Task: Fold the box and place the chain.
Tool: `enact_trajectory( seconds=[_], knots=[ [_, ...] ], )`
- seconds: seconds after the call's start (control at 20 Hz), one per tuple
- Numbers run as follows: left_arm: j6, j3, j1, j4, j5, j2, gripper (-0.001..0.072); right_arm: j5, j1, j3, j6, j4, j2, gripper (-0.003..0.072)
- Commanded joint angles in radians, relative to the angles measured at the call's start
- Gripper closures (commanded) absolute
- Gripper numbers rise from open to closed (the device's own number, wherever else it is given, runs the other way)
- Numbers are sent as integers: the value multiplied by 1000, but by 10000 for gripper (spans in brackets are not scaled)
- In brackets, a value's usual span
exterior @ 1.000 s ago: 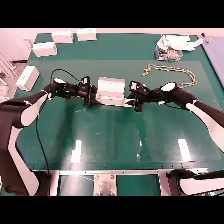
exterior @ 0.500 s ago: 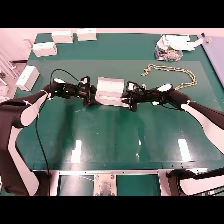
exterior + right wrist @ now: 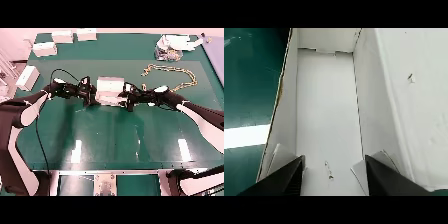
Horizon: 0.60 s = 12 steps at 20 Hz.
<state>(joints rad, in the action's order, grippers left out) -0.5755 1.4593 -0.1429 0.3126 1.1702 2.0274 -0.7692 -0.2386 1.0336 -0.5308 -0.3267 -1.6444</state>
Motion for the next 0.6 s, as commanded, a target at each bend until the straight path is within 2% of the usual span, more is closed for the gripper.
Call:
enact_trajectory(
  seconds=[0.0, 0.2, 0.45, 0.5, 0.55],
  knots=[
    [2, 0, 0, -3, 1, 0, 226, 2, 0, 1, -28, 8, -7, 136],
    [2, 0, 0, -3, 1, 0, 225, 2, 21, 1, -27, -47, -7, 136],
    [2, 0, 0, -3, 1, 0, 226, -10, 22, 1, -27, -47, -7, 136],
    [2, 0, 0, -3, 0, 0, 225, -10, 22, 1, -27, -47, -7, 145],
    [2, 0, 0, -3, 0, 0, 225, -10, 24, 1, -21, -48, -3, 223]
  ],
)
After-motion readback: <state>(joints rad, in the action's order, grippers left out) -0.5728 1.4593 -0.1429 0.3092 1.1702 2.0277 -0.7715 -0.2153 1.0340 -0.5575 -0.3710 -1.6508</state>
